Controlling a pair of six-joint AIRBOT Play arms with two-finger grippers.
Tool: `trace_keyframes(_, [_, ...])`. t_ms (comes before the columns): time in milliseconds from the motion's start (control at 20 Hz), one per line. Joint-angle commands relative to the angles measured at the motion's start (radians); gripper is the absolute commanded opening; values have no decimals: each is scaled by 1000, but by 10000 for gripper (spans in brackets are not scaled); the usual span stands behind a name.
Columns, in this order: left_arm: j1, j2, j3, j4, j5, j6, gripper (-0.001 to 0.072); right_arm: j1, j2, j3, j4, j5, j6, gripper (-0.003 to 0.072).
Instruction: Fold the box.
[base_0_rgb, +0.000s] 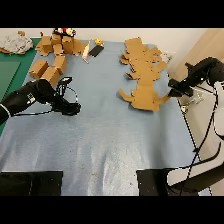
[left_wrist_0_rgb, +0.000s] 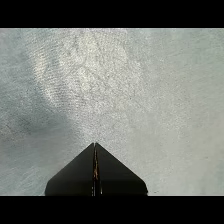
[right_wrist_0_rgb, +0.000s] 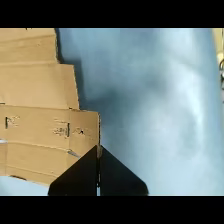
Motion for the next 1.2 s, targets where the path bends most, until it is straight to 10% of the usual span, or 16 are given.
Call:
trace_keyframes(0, [0, 0, 0, 0, 0, 0, 10, 90, 144, -218, -14, 53, 34, 1])
trace_keyframes(400, [0, 0, 0, 0, 0, 0, 10, 326, 503, -774, 70, 375, 116, 4])
trace_keyframes(500, [0, 0, 0, 0, 0, 0, 10, 334, 503, -806, 67, 368, 115, 31])
trace_keyframes(600, [0, 0, 0, 0, 0, 0, 10, 333, 494, -804, 47, 379, 114, 352])
trace_keyframes(1150, [0, 0, 0, 0, 0, 0, 10, 333, 402, -767, 123, 413, -8, 333])
